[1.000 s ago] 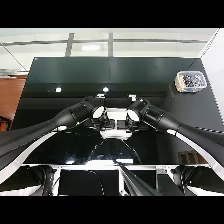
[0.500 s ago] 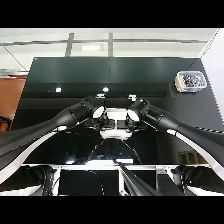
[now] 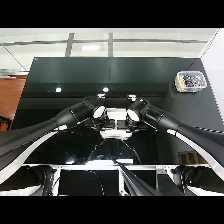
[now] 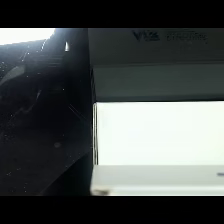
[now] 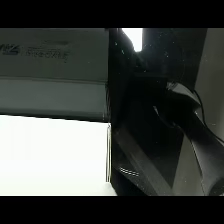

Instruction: Fold the box and place the chain.

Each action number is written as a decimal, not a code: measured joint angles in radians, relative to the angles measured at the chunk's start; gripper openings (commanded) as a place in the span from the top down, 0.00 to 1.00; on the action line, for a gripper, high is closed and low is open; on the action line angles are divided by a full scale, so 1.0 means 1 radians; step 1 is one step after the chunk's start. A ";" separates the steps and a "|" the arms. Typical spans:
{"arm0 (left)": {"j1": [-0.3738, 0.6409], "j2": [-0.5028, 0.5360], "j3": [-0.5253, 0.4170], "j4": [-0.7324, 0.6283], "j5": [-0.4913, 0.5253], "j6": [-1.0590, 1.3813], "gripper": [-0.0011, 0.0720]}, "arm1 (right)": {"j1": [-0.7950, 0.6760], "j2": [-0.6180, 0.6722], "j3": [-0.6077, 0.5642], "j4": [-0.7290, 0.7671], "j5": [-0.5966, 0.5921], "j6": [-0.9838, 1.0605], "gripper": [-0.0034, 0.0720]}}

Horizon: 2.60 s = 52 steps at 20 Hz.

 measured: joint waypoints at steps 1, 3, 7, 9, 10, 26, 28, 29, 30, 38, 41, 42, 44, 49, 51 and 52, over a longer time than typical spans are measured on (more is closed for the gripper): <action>0.000 -0.002 0.000 0.000 0.000 0.000 0.95 | 0.000 0.000 0.000 0.000 0.001 -0.002 0.93; 0.000 -0.006 0.000 0.000 0.000 0.000 0.95 | 0.001 0.001 0.000 0.001 0.005 -0.009 0.93; 0.000 -0.009 0.000 0.000 0.001 0.001 0.95 | 0.002 0.002 0.000 0.002 0.008 -0.017 0.93; 0.000 -0.010 0.000 0.000 0.002 0.000 0.95 | 0.002 0.002 0.000 0.001 0.009 -0.019 0.93; 0.000 -0.010 0.000 0.000 0.002 0.001 0.95 | 0.002 0.002 0.000 0.000 0.009 -0.019 0.93; 0.000 -0.008 -0.001 0.003 0.001 -0.002 0.95 | 0.002 0.087 0.000 -0.020 0.026 -0.054 0.23; 0.000 -0.008 -0.001 0.004 -0.001 -0.002 0.95 | 0.002 0.159 0.000 -0.039 0.037 -0.061 0.23; 0.000 -0.008 -0.001 0.004 -0.002 -0.002 0.95 | 0.002 0.206 0.000 -0.066 0.056 -0.062 0.23; 0.000 -0.008 -0.001 0.004 -0.003 -0.003 0.95 | 0.002 0.251 0.000 -0.098 0.081 -0.064 0.23; 0.001 -0.008 -0.001 0.005 -0.011 -0.005 0.95 | -0.120 0.516 -0.024 -0.718 0.185 -0.069 0.22; 0.001 -0.008 -0.001 0.005 -0.013 -0.005 0.95 | -0.356 0.513 -0.068 -0.797 -0.044 -0.026 0.12; 0.001 -0.008 -0.001 0.005 -0.014 -0.005 0.95 | -0.459 0.494 -0.077 -0.763 -0.141 -0.014 0.12; 0.001 -0.008 -0.001 0.005 -0.016 -0.005 0.95 | -0.658 0.438 -0.082 -0.608 -0.310 -0.049 0.12; 0.001 -0.008 -0.001 0.004 -0.024 -0.006 0.95 | -0.969 0.179 0.086 -0.085 -0.468 -0.392 0.14; 0.001 -0.008 0.000 0.004 -0.029 -0.006 0.95 | -1.022 0.038 0.227 0.028 -0.399 -0.440 0.14; 0.001 -0.008 0.000 0.003 -0.034 -0.006 0.95 | -1.040 -0.036 0.310 0.066 -0.351 -0.438 0.18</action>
